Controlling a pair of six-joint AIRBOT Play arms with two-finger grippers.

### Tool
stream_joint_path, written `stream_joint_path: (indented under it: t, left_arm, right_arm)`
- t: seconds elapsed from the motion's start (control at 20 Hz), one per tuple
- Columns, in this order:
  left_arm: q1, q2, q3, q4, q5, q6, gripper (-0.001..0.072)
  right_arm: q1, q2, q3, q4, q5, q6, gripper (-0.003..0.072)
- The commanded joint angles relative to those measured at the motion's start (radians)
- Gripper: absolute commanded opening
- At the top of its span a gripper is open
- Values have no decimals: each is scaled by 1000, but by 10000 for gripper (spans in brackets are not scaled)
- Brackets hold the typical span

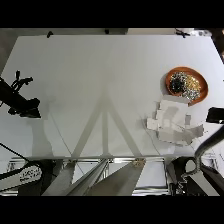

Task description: Fold the box and place the chain.

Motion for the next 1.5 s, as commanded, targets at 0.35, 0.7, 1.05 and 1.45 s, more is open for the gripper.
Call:
stream_joint_path:
  t: [0.35,0.7,1.05,1.45]
  left_arm:
    - [0,0,0,0,0,0,10]
    - [0,0,0,0,0,0,10]
    - [0,0,0,0,0,0,10]
    - [0,0,0,0,0,0,10]
  right_arm:
    - [-16,-50,-244,-9,-223,-22,579]
    - [-16,-219,-252,-10,-235,32,9]
    - [56,-190,-252,141,-233,-26,6]
    - [475,125,-252,376,-571,39,4]
